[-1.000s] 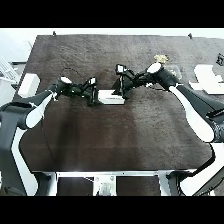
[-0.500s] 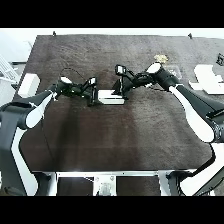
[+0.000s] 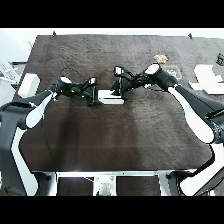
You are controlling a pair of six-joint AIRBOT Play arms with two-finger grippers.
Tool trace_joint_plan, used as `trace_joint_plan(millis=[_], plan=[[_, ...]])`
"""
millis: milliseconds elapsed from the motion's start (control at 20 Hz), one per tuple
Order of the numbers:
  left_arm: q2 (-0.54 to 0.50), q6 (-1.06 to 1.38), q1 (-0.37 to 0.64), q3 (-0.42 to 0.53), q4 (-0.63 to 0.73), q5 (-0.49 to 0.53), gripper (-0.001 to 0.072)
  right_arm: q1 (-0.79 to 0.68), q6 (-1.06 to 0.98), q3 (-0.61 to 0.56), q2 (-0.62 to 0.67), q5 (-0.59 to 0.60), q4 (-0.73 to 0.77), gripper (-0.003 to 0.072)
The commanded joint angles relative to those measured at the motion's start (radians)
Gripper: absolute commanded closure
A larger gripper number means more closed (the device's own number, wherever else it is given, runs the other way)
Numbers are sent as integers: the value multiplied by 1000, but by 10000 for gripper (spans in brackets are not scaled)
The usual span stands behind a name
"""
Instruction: Fold the box and place the chain.
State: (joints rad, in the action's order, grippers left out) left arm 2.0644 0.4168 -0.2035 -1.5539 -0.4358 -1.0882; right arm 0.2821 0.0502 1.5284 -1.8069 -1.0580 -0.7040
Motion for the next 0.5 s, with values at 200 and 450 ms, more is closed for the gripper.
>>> trace_joint_plan(millis=[200, 450], plan=[[1, 1, -1, 0, -1, -2, 422, 5, -24, -48, 1, 10, -3, 449], [1, 1, -1, 0, -1, -2, 422, 3, -23, -89, 1, 3, 38, 419]])
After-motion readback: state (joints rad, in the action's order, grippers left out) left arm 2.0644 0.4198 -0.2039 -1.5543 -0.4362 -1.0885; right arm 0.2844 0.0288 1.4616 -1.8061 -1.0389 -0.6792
